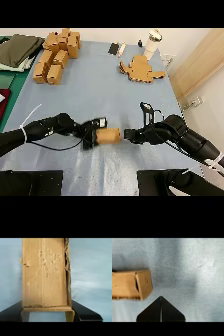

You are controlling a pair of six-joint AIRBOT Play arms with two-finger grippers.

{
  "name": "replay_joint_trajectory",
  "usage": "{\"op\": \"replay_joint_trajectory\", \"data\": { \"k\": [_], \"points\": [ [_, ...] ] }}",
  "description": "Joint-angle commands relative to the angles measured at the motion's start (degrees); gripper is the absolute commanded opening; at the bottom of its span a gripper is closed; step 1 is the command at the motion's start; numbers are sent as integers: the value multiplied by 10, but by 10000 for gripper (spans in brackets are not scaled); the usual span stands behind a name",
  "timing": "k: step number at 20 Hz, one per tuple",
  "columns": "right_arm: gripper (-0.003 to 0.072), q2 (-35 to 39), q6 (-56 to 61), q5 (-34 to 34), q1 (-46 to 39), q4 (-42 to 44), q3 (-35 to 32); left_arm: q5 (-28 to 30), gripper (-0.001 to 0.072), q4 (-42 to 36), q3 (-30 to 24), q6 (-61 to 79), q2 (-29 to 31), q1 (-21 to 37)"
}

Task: Fold the box.

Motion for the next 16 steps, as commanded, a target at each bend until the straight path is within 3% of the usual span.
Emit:
{"op": "replay_joint_trajectory", "data": {
  "k": [1, 6, 11, 16],
  "points": [
    [2, -2, 19, 12, 0, -12, 1, -11, 321, -5, 14, -59, 3, 30],
    [2, -2, 25, 12, 0, -25, 1, -13, 321, -4, 29, -118, 5, 119],
    [2, -5, 27, 12, 0, -27, 1, -4, 321, -2, 39, -143, 45, 229],
    [3, -10, 28, 12, 0, -27, 1, 45, 321, 101, 39, -237, 48, 387]
  ]
}}
